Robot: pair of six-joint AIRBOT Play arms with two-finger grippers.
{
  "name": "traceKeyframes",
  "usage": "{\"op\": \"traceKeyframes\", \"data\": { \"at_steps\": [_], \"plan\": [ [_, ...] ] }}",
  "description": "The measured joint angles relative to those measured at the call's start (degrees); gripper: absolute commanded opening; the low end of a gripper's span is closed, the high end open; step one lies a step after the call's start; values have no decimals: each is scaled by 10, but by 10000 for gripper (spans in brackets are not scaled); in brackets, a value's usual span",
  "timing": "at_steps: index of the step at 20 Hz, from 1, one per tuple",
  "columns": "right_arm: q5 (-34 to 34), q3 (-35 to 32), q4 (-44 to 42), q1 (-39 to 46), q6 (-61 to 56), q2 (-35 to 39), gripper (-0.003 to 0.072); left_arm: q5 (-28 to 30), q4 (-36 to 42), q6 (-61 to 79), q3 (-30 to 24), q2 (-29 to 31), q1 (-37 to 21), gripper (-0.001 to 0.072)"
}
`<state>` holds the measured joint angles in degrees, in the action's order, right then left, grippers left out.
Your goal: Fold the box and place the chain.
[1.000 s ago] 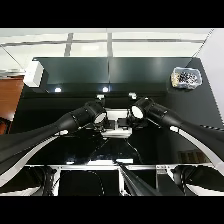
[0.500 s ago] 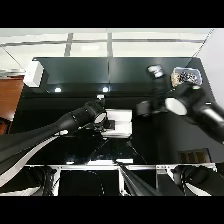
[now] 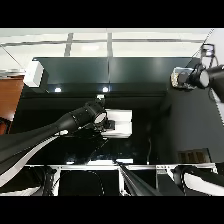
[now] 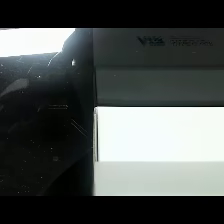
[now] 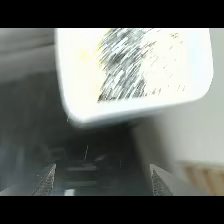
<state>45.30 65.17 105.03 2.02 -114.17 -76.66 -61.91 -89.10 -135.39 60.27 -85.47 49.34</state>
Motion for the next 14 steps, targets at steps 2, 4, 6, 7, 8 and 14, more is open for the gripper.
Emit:
{"op": "traceKeyframes", "data": {
  "at_steps": [2,4,6,7,8,14],
  "plan": [
    [17,99,-61,47,10,-95,609,0,0,0,0,0,0,28],
    [57,208,-114,73,22,-188,555,0,0,0,0,0,0,28],
    [92,290,-141,85,30,-257,555,-1,0,0,0,0,0,28],
    [105,323,-150,90,32,-287,555,-1,0,0,0,0,0,28],
    [117,348,-156,93,34,-311,555,-1,0,0,0,0,0,28],
    [137,403,-170,101,39,-383,175,-1,0,0,0,0,0,28]
  ]
}}
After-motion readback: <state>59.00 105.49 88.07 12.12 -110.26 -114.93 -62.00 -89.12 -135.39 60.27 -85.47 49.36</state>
